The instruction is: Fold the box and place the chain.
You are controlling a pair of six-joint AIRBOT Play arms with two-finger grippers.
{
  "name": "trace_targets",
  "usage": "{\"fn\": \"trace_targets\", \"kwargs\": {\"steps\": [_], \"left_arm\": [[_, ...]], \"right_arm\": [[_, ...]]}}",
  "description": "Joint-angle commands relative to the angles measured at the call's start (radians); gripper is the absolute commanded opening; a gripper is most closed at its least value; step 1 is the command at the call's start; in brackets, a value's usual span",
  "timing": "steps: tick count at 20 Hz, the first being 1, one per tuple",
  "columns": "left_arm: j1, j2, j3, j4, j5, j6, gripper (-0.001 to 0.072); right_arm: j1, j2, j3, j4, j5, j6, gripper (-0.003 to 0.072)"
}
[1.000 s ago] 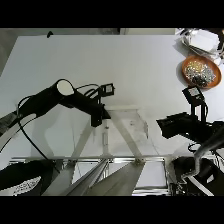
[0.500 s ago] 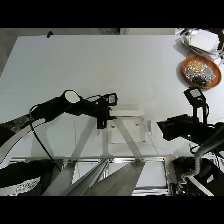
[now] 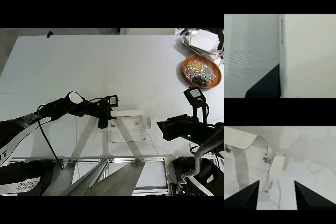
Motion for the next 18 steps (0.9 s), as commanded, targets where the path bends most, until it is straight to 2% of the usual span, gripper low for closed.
{"fn": "trace_targets", "kwargs": {"steps": [1, 18], "left_arm": [[-0.001, -0.01, 0.0, 0.019, 0.004, 0.01, 0.0004], [-0.001, -0.032, 0.0, 0.018, -0.004, 0.005, 0.0012]], "right_arm": [[0.001, 0.001, 0.001, 0.0, 0.0, 0.0, 0.0481], [0.001, 0.001, 0.001, 0.001, 0.0, 0.0, 0.048]]}}
